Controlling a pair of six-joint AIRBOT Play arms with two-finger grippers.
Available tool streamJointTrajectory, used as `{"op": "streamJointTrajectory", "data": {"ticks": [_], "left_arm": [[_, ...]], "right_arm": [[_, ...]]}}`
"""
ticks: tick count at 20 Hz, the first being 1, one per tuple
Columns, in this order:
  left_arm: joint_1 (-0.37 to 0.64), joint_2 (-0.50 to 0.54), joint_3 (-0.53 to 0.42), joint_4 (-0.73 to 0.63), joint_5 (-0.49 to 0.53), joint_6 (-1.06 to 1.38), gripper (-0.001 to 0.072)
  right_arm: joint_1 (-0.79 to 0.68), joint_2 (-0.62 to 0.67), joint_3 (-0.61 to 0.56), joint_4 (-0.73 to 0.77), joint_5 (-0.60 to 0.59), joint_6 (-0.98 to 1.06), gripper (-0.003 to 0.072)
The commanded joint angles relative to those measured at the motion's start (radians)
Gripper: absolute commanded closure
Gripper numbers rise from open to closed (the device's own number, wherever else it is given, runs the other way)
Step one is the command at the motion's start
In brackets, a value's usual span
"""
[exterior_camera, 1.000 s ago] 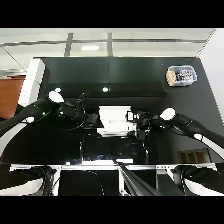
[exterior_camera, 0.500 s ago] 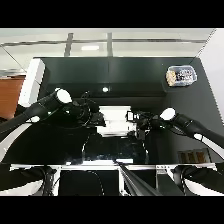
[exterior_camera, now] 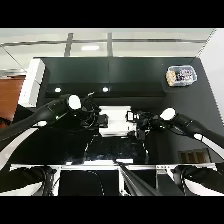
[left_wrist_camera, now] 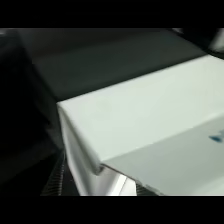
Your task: Fold the box and place the chain.
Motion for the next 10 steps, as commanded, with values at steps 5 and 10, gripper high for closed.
{"op": "streamJointTrajectory", "data": {"ticks": [5, 10], "left_arm": [[-0.108, -0.051, 0.103, 0.375, -0.101, -0.31, 0.0227], [-0.193, -0.085, 0.172, 0.463, -0.123, -0.485, 0.0227]], "right_arm": [[0.0, -0.001, 0.001, 0.0, 0.0, 0.0, 0.0222], [0.0, -0.001, 0.001, 0.0, 0.0, 0.0, 0.0222]]}}
